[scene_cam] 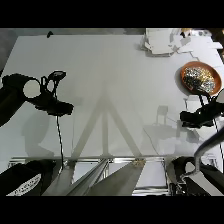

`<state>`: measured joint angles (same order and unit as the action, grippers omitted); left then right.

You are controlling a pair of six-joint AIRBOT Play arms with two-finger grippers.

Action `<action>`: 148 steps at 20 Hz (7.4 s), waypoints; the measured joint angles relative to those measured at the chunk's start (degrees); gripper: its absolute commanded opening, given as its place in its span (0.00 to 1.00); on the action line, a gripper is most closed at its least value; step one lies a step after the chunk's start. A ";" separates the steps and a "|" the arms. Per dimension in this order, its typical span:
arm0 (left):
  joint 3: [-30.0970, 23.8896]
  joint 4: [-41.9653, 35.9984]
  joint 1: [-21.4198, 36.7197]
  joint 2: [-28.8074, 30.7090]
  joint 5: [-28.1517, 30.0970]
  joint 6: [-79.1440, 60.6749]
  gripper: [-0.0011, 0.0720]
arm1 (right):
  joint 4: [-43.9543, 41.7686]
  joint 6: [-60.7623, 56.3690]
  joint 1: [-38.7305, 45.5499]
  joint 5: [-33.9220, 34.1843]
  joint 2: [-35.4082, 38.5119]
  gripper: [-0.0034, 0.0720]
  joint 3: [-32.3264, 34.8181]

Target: Fold the box and place the chain.

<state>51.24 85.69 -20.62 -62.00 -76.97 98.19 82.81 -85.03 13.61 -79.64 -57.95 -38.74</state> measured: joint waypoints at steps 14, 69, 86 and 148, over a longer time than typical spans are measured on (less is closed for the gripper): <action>0.00 0.00 0.00 0.00 0.00 0.00 0.03 | 27.56 -0.70 5.88 7.98 -5.53 0.70 -13.75; -1.53 -18.10 0.28 -2.69 16.24 -29.68 0.66 | -12.13 2.45 -32.04 34.07 18.53 0.06 14.78; 6.54 -60.11 1.31 -28.41 16.26 -77.77 0.69 | -12.46 2.36 -32.15 33.22 18.56 0.07 14.80; -5.35 -71.97 -8.83 -28.85 24.85 -122.79 0.02 | -18.03 9.07 -32.15 20.83 27.30 0.34 8.22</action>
<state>45.89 13.72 -29.45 -90.85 -52.12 -24.60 64.77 -75.96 -18.55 -58.81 -30.65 -30.52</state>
